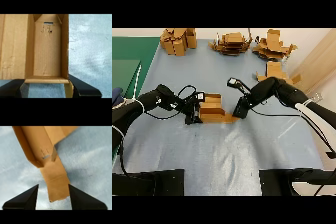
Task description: Fold the box.
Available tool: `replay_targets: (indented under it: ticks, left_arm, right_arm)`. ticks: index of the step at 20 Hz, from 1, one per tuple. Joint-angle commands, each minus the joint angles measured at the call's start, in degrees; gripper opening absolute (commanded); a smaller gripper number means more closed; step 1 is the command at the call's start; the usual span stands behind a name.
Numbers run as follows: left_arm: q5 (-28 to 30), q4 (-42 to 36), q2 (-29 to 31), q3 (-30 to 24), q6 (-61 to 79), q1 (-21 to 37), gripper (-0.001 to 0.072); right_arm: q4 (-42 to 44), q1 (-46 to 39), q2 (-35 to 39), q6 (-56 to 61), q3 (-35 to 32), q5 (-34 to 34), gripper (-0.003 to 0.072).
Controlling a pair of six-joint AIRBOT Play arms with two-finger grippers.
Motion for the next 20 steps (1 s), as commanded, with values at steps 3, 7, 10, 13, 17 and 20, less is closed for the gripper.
replay_targets:
  ticks: [3,7,10,13,17,20]
  left_arm:
    - [0.0,0.0,0.0,0.0,0.0,0.0,0.0068]
    - [0.0,0.0,0.0,0.0,0.0,0.0,0.0068]
    - [0.0,0.0,0.0,0.0,0.0,0.0,0.0068]
    - [-0.1,0.0,0.0,0.0,0.0,0.0,0.0068]
    - [-0.1,0.0,0.0,0.0,0.0,0.0,0.0068]
    - [-0.2,0.0,0.0,0.0,0.0,0.0,0.0068]
  right_arm:
    - [4.9,0.4,-0.9,-26.6,-4.7,6.1,0.057]
    - [8.3,0.4,-2.3,-30.5,-4.0,11.9,0.0571]
    - [11.4,0.5,-3.3,-30.5,-3.8,11.1,0.0571]
    - [12.1,2.0,-3.8,-30.5,-3.8,10.4,0.0571]
    - [12.2,3.9,-4.6,-30.5,-3.7,11.9,0.0556]
    - [12.3,4.0,-4.8,-30.5,-3.7,12.7,0.0354]
